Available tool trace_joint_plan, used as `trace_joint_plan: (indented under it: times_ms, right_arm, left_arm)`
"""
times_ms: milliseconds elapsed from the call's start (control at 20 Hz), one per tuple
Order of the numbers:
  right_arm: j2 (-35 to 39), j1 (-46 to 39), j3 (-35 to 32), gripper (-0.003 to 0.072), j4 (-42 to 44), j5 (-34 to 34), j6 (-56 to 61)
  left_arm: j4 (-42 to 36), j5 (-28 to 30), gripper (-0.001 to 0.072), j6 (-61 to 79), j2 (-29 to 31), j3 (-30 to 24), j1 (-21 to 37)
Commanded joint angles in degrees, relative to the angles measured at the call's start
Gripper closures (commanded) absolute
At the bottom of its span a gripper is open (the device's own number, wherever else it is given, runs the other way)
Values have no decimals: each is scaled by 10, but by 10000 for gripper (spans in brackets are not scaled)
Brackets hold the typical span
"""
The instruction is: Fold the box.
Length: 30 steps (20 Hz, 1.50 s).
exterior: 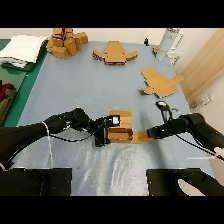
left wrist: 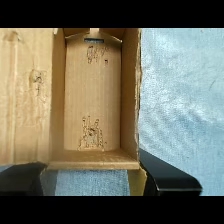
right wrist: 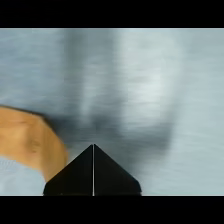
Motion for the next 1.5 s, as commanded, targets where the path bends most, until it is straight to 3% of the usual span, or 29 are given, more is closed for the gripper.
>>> trace_joint_plan:
  times_ms: [0, 200, 550, 600, 650, 700, 1200, 1450]
  right_arm:
    - [-34, 21, -3, 681, 163, 2, -77]
    - [-20, 67, -3, 681, 165, 3, -76]
    - [26, 72, 3, 670, 162, 10, -63]
    - [26, 72, 9, 619, 161, 10, -63]
    - [26, 72, 13, 426, 161, 14, -60]
    - [26, 72, 16, 303, 161, 18, -50]
    - [26, 72, 19, 303, 162, 26, -34]
    - [26, 72, 22, 304, 116, 24, 20]
  left_arm:
    - [0, 0, 197, 0, 0, 0, 0]
    - [0, 0, 197, 0, 0, 0, 0]
    - [0, 0, 196, 0, 0, 0, 0]
    - [0, 0, 197, 0, 0, 0, 0]
    - [0, 0, 196, 0, 0, 0, 0]
    - [0, 0, 196, 0, 0, 0, 0]
    - [0, 0, 197, 0, 0, 0, 0]
    - [0, 0, 197, 0, 0, 0, 0]
